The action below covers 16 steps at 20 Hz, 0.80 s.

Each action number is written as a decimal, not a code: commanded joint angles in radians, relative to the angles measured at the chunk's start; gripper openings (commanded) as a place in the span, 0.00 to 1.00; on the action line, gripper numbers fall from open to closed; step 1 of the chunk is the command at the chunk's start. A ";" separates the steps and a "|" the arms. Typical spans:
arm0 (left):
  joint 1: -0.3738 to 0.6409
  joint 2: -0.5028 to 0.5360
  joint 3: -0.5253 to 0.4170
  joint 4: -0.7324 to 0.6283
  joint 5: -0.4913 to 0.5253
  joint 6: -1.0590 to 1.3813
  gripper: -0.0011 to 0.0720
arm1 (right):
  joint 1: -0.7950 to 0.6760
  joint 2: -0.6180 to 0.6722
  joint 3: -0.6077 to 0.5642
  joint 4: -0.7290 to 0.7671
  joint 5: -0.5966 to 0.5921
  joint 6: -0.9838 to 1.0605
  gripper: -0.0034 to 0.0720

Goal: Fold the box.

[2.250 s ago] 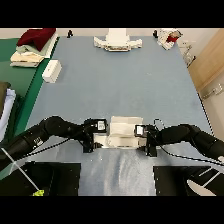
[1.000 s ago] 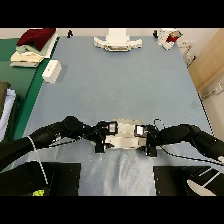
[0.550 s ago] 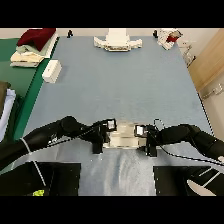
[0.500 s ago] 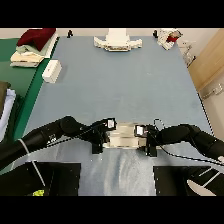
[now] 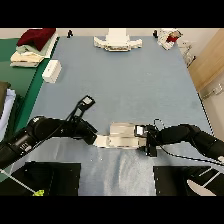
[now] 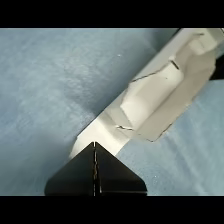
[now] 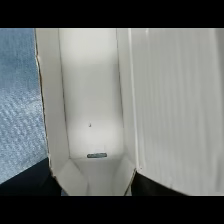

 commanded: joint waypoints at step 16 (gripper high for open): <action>-0.008 -0.286 -0.083 -0.327 0.039 -0.061 0.03 | -0.001 0.000 0.000 0.000 0.000 0.000 0.72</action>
